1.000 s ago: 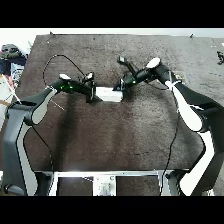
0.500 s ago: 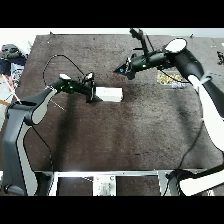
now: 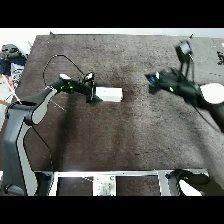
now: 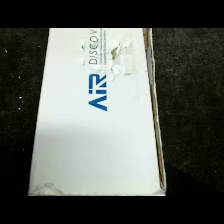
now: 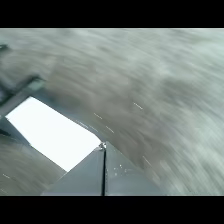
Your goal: Fold the box and place the chain.
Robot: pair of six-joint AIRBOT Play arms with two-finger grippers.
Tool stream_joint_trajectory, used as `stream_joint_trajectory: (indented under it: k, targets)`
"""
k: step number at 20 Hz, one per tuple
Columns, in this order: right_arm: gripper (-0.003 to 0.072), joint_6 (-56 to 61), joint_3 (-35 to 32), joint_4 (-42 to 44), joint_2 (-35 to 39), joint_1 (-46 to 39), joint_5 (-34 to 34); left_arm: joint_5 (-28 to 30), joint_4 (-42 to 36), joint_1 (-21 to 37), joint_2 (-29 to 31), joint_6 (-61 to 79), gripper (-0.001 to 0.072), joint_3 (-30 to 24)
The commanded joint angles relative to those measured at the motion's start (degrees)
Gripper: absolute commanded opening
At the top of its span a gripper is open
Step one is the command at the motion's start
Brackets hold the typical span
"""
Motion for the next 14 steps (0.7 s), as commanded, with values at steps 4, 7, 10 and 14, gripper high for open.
stream_joint_trajectory:
  k: [4,7,10,14]
  targets:
    - [0.0010,0.48,-30.64,3.30,31.56,-4.07,-15.21,0.04,-0.02,-0.02,0.00,0.02,0.0468,0.02]
    - [0.0010,0.46,-37.40,3.23,41.99,-5.31,-15.23,0.11,0.00,-0.02,0.00,0.02,0.0468,0.02]
    - [0.0011,0.42,-40.28,3.02,46.40,-5.29,-15.19,0.17,0.00,-0.02,0.00,0.02,0.0468,0.02]
    - [0.0010,0.39,-40.30,3.02,46.58,-5.29,-15.06,-0.07,-0.02,-0.02,0.00,0.00,0.0468,0.02]
